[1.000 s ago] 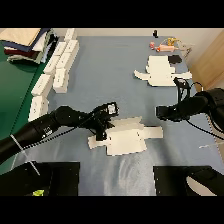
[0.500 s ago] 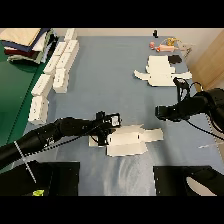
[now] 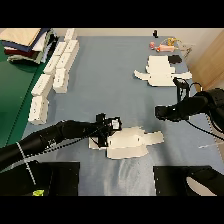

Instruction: Fold the box.

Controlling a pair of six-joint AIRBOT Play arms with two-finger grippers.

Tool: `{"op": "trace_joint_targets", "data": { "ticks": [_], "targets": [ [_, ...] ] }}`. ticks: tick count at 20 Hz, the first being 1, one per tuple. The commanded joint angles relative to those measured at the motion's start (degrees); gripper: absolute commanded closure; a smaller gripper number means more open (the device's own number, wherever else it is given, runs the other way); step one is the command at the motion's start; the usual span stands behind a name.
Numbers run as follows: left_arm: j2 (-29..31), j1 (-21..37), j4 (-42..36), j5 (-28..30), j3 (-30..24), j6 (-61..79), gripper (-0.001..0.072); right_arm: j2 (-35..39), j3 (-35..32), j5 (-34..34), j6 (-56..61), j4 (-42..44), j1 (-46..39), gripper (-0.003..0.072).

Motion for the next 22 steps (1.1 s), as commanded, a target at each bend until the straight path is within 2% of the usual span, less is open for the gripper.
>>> {"op": "trace_joint_targets", "data": {
  "ticks": [1, 6, 22],
  "targets": [
    [-0.1, -0.1, 1.0, -2.2, -0.5, -0.1, 0.0699, 0.0, 0.0, 0.1, 0.0, 0.5, 0.1, 0.0341],
    [-0.1, -0.1, 0.9, -8.8, -0.5, -3.4, 0.0697, 0.0, 0.0, 0.1, 0.0, 0.4, 0.1, 0.0341],
    [-0.1, 0.1, 0.8, -6.3, 1.8, -5.1, 0.0697, 0.0, 0.0, -0.2, -0.7, 0.5, 0.0, 0.0341]
  ]
}}
